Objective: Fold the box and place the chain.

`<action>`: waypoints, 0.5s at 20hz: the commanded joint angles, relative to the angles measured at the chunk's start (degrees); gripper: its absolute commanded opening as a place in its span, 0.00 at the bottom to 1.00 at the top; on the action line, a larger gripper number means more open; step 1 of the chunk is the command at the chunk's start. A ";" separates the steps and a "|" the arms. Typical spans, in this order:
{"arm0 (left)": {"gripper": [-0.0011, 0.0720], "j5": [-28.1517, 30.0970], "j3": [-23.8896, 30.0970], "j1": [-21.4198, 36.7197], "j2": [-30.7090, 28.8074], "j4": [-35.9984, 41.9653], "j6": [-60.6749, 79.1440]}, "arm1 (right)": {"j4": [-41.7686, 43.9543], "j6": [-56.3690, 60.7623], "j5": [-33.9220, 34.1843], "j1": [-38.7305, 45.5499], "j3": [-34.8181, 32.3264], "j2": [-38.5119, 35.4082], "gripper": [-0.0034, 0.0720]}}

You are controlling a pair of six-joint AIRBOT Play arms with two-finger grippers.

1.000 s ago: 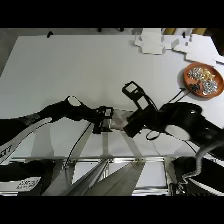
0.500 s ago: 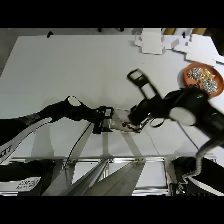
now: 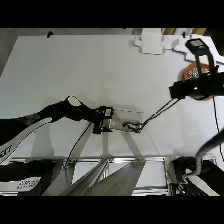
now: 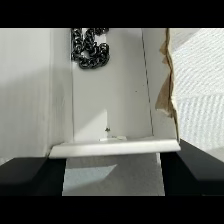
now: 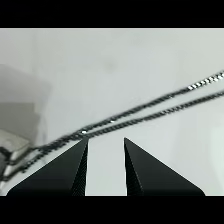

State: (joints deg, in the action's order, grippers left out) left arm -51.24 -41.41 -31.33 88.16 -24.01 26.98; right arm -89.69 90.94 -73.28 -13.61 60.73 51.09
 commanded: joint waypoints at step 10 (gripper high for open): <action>0.17 0.02 0.02 0.04 -0.04 0.00 0.02 | 3.17 4.09 6.75 5.05 -13.73 1.07 0.33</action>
